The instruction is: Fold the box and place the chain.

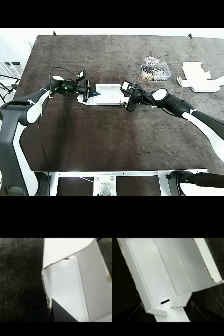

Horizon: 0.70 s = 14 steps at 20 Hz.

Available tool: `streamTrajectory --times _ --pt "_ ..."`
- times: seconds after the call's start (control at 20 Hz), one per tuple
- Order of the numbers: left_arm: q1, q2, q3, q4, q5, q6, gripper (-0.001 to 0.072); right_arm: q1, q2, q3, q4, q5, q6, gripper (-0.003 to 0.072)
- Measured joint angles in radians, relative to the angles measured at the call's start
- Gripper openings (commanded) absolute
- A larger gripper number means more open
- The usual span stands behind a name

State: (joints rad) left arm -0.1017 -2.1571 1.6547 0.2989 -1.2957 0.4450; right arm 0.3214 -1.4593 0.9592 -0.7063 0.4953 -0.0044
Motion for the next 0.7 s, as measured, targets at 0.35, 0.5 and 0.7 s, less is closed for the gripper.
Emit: streamTrajectory --times 0.35,0.5,0.7 --pt "0.0 0.0 0.0 0.0 0.0 0.0 0.002 -0.068 -0.082 0.099 0.056 0.142 -0.071 0.0704" --pt "0.0 0.0 0.0 0.0 -0.001 0.0 0.002 -0.082 -0.123 0.143 0.068 0.196 -0.088 0.0704" --pt "0.0 0.0 0.0 0.0 -0.001 0.0 0.002 -0.105 -0.18 0.201 0.075 0.262 -0.103 0.0704"
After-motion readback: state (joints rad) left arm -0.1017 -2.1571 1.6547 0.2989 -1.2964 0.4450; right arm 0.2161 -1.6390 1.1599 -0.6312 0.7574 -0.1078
